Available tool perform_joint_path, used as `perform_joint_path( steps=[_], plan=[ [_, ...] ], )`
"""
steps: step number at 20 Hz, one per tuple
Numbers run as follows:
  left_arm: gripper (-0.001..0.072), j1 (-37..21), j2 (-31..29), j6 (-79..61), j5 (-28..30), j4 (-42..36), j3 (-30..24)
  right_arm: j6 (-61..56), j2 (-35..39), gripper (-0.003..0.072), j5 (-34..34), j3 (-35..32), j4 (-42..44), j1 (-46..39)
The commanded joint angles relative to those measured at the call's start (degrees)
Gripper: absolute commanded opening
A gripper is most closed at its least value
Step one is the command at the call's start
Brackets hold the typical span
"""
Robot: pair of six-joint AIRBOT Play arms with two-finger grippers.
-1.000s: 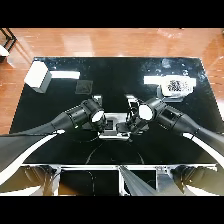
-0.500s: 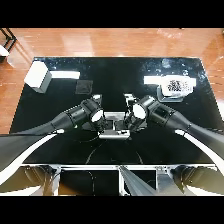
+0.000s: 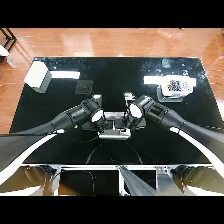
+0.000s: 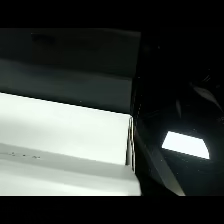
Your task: Fold the box and place the chain.
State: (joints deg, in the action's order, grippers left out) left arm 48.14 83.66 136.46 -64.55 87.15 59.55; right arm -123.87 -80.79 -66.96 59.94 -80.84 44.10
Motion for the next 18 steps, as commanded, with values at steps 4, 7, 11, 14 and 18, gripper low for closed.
perform_joint_path(
  steps=[4, 7, 11, 14, 18],
  plan=[
    [0.0019, 0.0, 0.0, 0.0, 0.0, 0.0, 0.0, -1.1, -0.1, 0.0354, -0.8, 0.1, -0.3, 0.0],
    [0.0019, 0.0, 0.0, 0.0, 0.0, 0.0, 0.0, -2.2, -0.1, 0.0354, -0.8, 0.1, -0.6, 0.1],
    [0.0019, 0.0, 0.0, 0.0, 0.0, 0.3, 0.0, -4.8, -0.1, 0.0354, -1.0, 0.1, -2.4, 0.0],
    [0.0019, 0.0, 0.0, 0.0, 0.0, 0.5, 0.0, -6.6, -0.2, 0.0354, -0.7, 0.1, -3.6, 0.0],
    [0.0019, 0.0, 0.0, 0.0, 0.0, 0.5, 0.0, -7.7, -0.8, 0.0353, -0.5, 0.1, -3.7, 0.0]
  ],
)
